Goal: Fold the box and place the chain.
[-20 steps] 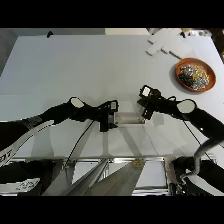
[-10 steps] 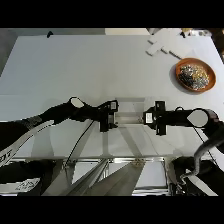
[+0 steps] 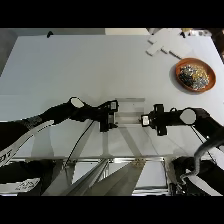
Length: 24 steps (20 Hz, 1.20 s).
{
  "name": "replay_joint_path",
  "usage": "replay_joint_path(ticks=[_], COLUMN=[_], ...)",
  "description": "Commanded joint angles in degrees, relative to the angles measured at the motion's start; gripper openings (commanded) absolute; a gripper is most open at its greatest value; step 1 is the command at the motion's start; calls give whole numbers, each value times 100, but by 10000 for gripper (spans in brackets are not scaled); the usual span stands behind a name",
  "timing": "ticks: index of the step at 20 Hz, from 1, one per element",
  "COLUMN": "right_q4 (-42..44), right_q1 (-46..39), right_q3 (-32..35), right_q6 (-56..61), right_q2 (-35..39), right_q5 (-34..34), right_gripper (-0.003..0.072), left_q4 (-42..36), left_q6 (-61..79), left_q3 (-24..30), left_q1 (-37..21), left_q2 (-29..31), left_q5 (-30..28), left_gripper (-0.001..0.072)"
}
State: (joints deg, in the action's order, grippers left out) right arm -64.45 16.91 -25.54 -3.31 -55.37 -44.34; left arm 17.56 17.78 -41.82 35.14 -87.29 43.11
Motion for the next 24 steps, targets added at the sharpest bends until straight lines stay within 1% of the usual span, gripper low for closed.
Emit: replay_joint_path(ticks=[1, 3, 5, 10, 15, 17, 22, 24], right_q4=[498, 745, 776, 850, 1198, 1325, 1740, 1904], right_q1=[0, 0, 0, 2, 17, 17, 17, 20], right_q3=[2, 2, 2, 2, 2, 2, 2, 2], right_q6=[-435, -599, -603, -605, -627, -625, -752, -778], right_q2=[-323, -345, -345, -345, -345, -345, -369, -490], right_q5=[197, 365, 470, 481, 485, 463, 490, 492], right_gripper=[173, 173, 173, 173, 169, 150, 152, 153], left_q4=[2, 2, 2, 2, 2, 2, 2, 2], left_q6=[0, 0, 0, 0, 0, 0, 0, 0], left_q3=[2, 2, 2, 2, 2, 2, 2, 2], left_q1=[-4, -2, -2, -2, -2, -2, -2, -2], left_q2=[0, 0, 0, 0, 0, 0, 0, 0], left_q5=[0, 0, 0, 0, 0, 0, 0, 0], left_gripper=[229, 229, 229, 229, 229, 229, 229, 229])
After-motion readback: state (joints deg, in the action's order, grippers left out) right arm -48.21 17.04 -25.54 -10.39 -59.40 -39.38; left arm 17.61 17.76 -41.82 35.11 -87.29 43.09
